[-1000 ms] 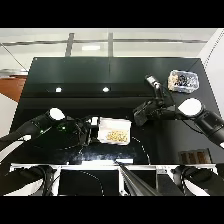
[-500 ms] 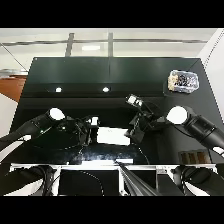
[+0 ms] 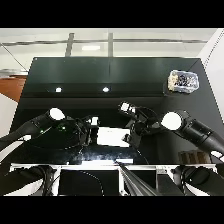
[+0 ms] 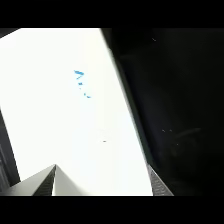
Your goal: Fold the box and place the chain.
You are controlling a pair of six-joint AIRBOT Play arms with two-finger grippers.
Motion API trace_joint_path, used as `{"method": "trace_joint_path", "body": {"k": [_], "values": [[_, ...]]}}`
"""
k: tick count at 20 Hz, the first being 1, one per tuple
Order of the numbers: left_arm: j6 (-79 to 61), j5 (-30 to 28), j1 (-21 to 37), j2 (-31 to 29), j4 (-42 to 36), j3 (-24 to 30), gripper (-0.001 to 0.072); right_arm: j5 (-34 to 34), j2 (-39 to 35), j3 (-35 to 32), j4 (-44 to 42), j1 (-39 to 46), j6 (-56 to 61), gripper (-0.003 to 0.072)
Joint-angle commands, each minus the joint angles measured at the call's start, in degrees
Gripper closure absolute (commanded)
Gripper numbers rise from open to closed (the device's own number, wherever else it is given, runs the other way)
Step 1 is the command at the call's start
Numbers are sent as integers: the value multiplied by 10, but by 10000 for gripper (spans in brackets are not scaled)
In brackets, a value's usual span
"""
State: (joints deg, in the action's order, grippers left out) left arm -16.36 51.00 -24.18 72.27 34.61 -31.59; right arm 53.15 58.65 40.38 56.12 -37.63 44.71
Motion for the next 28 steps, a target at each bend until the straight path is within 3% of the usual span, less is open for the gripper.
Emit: {"method": "trace_joint_path", "body": {"k": [1, 7, 14, 16, 17, 18, 19, 21, 22, 28], "values": [[0, 0, 0, 0, 0, 0, 361, 8, 0, 11, 48, -31, 28, -13], [0, 0, 0, 0, 0, 0, 361, -14, 0, 11, 133, -85, 121, -12], [0, 0, 0, 0, 0, 0, 361, -14, 0, 11, 147, -86, 122, -11], [0, 0, 0, 0, 0, 0, 361, -14, 1, 11, 146, -86, 122, 154], [0, 0, 0, 0, 0, 0, 361, -16, 1, 11, 146, -86, 122, 157], [0, 0, 0, 0, 0, 0, 360, -18, 1, 11, 146, -86, 122, 232], [0, 0, 0, 0, 0, 0, 361, -17, 1, 11, 145, -86, 121, 367], [0, 0, 0, 0, 0, 0, 361, -18, 1, 11, 144, -86, 121, 393], [0, 0, 0, 0, 0, 0, 361, -18, 1, 12, 144, -86, 122, 451], [0, 0, 0, 0, 0, 0, 360, -18, 1, 18, 144, -86, 122, 449]]}}
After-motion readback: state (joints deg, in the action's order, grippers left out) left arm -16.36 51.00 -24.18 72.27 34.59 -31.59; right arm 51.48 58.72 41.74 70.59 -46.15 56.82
